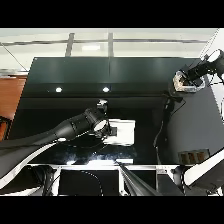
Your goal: Fold the box and place the chain.
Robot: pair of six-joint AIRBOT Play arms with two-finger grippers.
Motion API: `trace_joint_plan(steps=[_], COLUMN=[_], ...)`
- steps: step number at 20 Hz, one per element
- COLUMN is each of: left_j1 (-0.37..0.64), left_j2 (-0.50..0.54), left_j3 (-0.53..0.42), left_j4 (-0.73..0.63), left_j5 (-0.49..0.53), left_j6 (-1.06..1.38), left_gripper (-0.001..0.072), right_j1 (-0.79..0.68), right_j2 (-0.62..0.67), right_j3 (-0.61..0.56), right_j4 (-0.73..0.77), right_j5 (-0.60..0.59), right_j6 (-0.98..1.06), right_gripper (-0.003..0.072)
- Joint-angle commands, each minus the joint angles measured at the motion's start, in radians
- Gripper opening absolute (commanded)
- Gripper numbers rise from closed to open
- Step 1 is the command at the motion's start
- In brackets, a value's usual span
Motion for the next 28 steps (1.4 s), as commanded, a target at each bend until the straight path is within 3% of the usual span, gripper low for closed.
trace_joint_plan(steps=[1,11,19,28], left_j1=[-0.001,-0.001,-0.001,-0.001], left_j2=[0.0,0.0,0.0,0.0], left_j3=[0.0,0.0,0.0,0.0], left_j4=[0.0,0.0,0.0,0.0], left_j5=[0.0,0.0,0.0,-0.001], left_j6=[0.0,0.0,0.0,0.0], left_gripper=[0.0028,0.0028,0.0028,0.0028], right_j1=[-0.015,-0.029,-0.026,0.147], right_j2=[0.044,0.394,0.703,0.984], right_j3=[0.001,0.001,0.0,-0.066], right_j4=[0.0,0.008,0.219,0.234], right_j5=[0.026,0.043,0.108,0.156], right_j6=[-0.078,-0.336,-0.47,-0.504], right_gripper=[0.0006,0.0,0.0,0.0])
